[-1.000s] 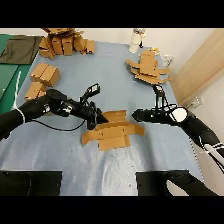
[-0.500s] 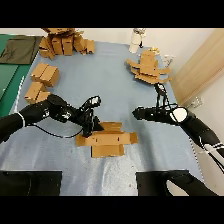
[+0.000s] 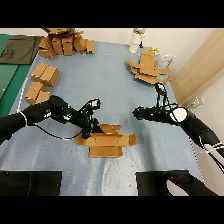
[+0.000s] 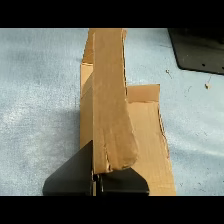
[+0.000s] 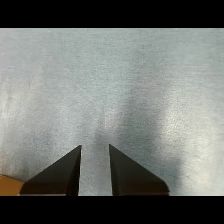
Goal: Fold the box.
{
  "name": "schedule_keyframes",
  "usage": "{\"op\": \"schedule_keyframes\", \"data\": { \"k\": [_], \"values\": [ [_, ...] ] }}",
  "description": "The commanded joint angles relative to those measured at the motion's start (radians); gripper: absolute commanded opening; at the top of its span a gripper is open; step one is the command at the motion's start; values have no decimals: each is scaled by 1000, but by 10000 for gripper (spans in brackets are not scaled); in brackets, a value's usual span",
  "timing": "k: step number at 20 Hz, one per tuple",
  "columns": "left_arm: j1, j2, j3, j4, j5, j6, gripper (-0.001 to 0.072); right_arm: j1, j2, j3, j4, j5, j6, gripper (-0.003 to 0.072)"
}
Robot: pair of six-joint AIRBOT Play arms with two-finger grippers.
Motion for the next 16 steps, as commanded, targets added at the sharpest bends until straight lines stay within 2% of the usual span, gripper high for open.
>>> {"op": "schedule_keyframes", "data": {
  "k": [1,2,4,5,7,10,13,16],
  "values": [
    [1,-2,0,19,11,0,12,0,0,1,0,1,0,260],
    [2,-2,0,23,12,0,12,0,0,1,0,6,0,259],
    [2,-2,0,23,17,0,12,0,8,2,-4,46,-14,139],
    [2,-2,0,23,16,0,12,0,27,5,-14,88,-24,139],
    [2,-2,0,23,16,-1,12,14,99,25,-87,221,-46,6],
    [2,-2,0,23,16,0,12,161,281,26,-300,352,11,5],
    [2,-2,0,23,16,-1,12,418,448,-21,-455,347,124,5],
    [2,-2,0,23,15,-5,12,713,481,-125,-586,338,263,5]
  ]
}}
